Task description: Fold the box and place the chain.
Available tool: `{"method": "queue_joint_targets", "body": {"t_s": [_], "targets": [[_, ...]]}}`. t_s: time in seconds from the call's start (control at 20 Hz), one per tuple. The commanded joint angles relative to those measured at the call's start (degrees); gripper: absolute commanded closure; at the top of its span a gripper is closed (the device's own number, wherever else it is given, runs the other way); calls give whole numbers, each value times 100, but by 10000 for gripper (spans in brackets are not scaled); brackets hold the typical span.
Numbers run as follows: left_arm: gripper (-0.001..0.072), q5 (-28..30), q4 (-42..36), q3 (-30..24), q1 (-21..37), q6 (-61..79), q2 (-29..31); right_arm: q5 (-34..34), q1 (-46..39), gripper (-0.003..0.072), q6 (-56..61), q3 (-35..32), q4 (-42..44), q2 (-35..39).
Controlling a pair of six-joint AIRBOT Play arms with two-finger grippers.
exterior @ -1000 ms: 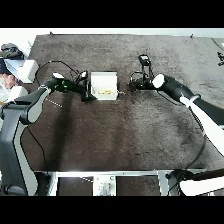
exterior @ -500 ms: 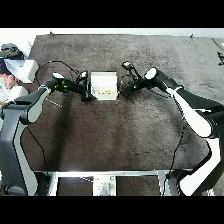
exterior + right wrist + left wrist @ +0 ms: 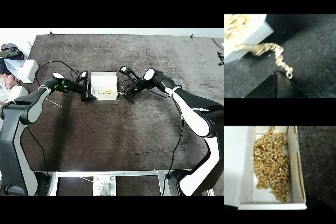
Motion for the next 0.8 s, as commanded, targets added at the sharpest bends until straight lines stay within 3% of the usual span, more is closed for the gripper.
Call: {"method": "queue_joint_targets", "body": {"t_s": [0.0, 0.35, 0.55, 0.6, 0.65, 0.7, 0.75], "targets": [[483, 2, 2, 2, 0, 2, 2, 144, 55, 699, -319, 15, 302, 505], [483, 2, 0, 2, 0, 2, 2, -431, 756, 699, -313, 85, 758, 1845], [483, 4, 2, 2, 0, 2, 2, -437, 817, 695, 505, 81, -494, 1668], [483, 2, 2, 2, 0, 2, 2, -448, 728, 505, 496, 28, -577, 1547], [483, 2, 0, 2, 0, 2, 2, -417, 643, 359, 472, 26, -573, 1399], [483, 2, 0, 2, 0, 2, 2, -422, 555, 429, 367, 26, -570, 1217], [483, 2, 2, 2, 0, 2, 2, -422, 481, 429, 267, 26, -544, 1029]]}}
